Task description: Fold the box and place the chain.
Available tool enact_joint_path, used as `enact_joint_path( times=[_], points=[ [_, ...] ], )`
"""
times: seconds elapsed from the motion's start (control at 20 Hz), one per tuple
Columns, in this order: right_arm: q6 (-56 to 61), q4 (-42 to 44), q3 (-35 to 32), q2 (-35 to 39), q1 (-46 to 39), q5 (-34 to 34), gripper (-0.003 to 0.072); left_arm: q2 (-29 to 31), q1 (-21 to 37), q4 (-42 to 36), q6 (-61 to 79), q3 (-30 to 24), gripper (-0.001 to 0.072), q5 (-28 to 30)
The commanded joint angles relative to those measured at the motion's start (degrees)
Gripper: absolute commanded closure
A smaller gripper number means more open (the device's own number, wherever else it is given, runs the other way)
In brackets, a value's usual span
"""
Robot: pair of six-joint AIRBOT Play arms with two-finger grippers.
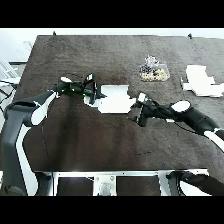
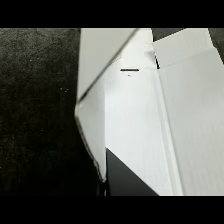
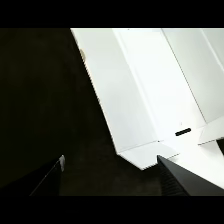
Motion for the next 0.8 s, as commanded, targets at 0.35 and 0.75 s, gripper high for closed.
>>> enact_joint_path(
  times=[0.35, 0.75],
  points=[
    [-6.5, 1.0, 2.9, -10.0, 5.0, -12.5, 0.0025, 0.0, 0.0, 0.0, 0.0, 0.0, 0.0688, 0.0],
    [-6.5, 1.0, 8.8, -13.0, 5.0, -15.1, 0.0056, 0.0, 0.0, 0.0, 0.0, 0.0, 0.0688, 0.0]
  ],
)
